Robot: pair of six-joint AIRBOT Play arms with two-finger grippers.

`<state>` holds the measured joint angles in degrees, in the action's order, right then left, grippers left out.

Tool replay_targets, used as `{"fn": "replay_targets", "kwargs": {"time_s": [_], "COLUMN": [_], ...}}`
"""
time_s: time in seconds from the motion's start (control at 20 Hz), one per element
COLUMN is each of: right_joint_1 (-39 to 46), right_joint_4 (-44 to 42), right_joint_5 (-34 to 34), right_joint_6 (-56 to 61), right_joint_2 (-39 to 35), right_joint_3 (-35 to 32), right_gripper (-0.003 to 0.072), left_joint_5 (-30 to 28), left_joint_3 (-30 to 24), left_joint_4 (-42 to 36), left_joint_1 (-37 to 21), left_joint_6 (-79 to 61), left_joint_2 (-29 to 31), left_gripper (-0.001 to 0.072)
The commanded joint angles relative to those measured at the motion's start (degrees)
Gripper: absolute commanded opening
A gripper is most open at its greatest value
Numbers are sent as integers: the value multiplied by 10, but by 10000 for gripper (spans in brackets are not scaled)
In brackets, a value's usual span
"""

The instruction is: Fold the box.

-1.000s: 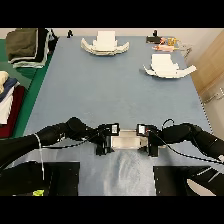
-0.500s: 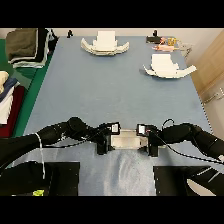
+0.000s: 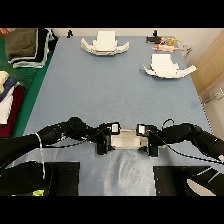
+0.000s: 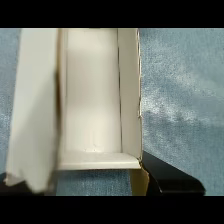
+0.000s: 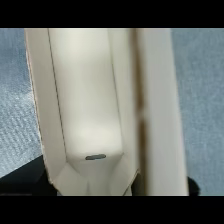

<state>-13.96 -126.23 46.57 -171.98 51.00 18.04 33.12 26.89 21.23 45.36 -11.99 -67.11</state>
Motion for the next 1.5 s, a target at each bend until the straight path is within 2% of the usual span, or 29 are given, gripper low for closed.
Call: {"fn": "replay_targets", "kwargs": {"time_s": [0.0, 0.55, 0.6, 0.7, 0.85, 0.95, 1.1, 1.35, 1.45], "right_joint_1": [0, 0, 0, 0, 0, 0, 0, 0, 0], "right_joint_4": [0, 0, 0, -4, -1, 0, 13, 71, 119], "right_joint_5": [0, 4, 7, 6, 6, 9, 15, 64, 122], "right_joint_6": [0, 1, 1, 1, 0, 0, 0, 32, 92], "right_joint_2": [0, 0, 0, 0, 0, 0, 0, 0, 0], "right_joint_3": [0, 0, 0, 0, 0, 0, 0, 28, 56], "right_gripper": [507, 507, 517, 653, 663, 720, 720, 720, 720], "left_joint_5": [0, 0, 0, 0, 0, 0, 0, 0, 0], "left_joint_3": [0, 0, 0, 0, 0, 0, 0, 0, 0], "left_joint_4": [0, 0, 0, 0, 0, 0, 0, 0, 0], "left_joint_1": [0, 0, 0, 0, 0, 0, 0, 0, 0], "left_joint_6": [0, 0, 0, 0, 0, 0, 0, 0, 0], "left_joint_2": [0, 0, 0, 0, 0, 0, 0, 0, 0], "left_gripper": [532, 532, 532, 532, 532, 532, 531, 532, 532]}}
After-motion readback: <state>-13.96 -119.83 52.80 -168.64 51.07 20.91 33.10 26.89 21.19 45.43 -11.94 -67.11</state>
